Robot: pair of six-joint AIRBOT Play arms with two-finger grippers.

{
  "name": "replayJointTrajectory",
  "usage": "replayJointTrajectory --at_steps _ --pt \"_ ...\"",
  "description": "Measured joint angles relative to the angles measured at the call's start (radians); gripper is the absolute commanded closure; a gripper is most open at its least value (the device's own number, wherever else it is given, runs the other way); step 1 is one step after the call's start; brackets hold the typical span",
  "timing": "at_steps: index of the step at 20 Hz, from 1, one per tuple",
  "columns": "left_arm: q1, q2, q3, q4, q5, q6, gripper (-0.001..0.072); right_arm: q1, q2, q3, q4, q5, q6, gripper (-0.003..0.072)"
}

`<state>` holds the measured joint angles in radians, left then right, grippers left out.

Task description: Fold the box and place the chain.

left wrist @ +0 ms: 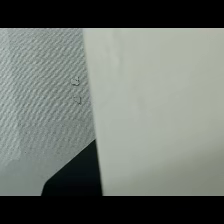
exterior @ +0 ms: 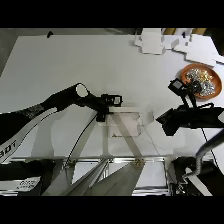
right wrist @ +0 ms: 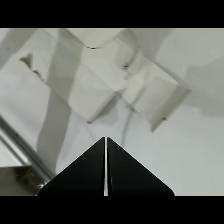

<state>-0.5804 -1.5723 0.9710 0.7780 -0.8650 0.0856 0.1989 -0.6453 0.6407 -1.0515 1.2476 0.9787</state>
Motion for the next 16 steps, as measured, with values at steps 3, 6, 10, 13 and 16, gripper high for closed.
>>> replayJointTrajectory --at_steps 3,6,10,13,16 --pt "0.0 0.0 0.0 0.0 0.0 0.0 0.0699 0.067 0.0 0.0 0.019 0.012 -0.05 0.067" --pt "0.0 0.0 0.0 0.0 0.0 0.0 0.0699 0.121 0.0 0.0 0.028 0.019 -0.09 0.067" --pt "0.0 0.0 0.0 0.0 0.0 0.0 0.0699 0.147 -0.001 -0.027 0.017 -0.016 -0.146 0.0669" --pt "0.0 0.0 0.0 0.0 0.0 0.0 0.0699 0.153 -0.019 -0.082 -0.003 -0.082 -0.193 0.0666" --pt "0.0 0.0 0.0 0.0 0.0 0.0 0.0699 0.162 -0.06 -0.132 -0.003 -0.136 -0.264 0.0667"
